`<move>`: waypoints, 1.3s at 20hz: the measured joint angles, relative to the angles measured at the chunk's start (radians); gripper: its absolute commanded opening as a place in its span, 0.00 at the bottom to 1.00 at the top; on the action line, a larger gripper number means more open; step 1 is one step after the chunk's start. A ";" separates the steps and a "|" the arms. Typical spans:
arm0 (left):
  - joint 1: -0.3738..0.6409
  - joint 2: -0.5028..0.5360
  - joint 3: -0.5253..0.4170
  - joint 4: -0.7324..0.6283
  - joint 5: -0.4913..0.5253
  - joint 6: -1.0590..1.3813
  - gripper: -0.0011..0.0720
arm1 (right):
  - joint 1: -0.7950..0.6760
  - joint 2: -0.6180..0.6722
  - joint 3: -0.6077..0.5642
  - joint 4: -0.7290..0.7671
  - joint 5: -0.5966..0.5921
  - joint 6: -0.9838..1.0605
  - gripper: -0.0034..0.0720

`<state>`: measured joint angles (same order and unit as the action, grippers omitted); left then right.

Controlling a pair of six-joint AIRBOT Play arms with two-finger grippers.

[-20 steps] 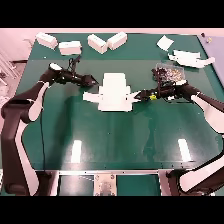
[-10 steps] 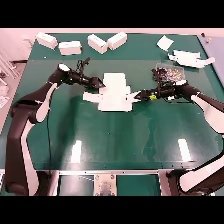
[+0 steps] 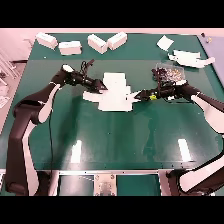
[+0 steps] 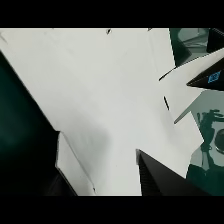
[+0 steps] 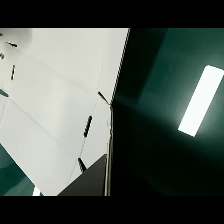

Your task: Fold the box and place the chain.

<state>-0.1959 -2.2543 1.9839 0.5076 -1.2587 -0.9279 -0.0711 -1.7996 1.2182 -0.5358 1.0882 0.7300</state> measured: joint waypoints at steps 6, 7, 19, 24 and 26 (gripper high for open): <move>-0.001 -0.003 0.000 -0.011 0.010 0.021 0.65 | 0.000 0.000 0.000 0.000 0.000 -0.005 0.05; -0.001 -0.006 0.000 -0.016 0.010 0.024 0.65 | 0.000 0.000 0.000 0.000 0.000 -0.005 0.05; -0.001 -0.044 0.002 -0.072 0.013 0.061 0.18 | 0.000 0.000 0.000 -0.002 0.000 -0.008 0.05; -0.002 -0.047 0.002 -0.076 0.033 0.101 0.04 | 0.000 0.000 0.000 -0.003 -0.002 -0.008 0.05; -0.002 -0.048 0.001 -0.075 0.042 0.140 0.04 | 0.000 0.000 0.000 -0.005 -0.001 -0.008 0.05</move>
<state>-0.1982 -2.3020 1.9850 0.4324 -1.2171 -0.7883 -0.0715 -1.7996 1.2186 -0.5411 1.0870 0.7216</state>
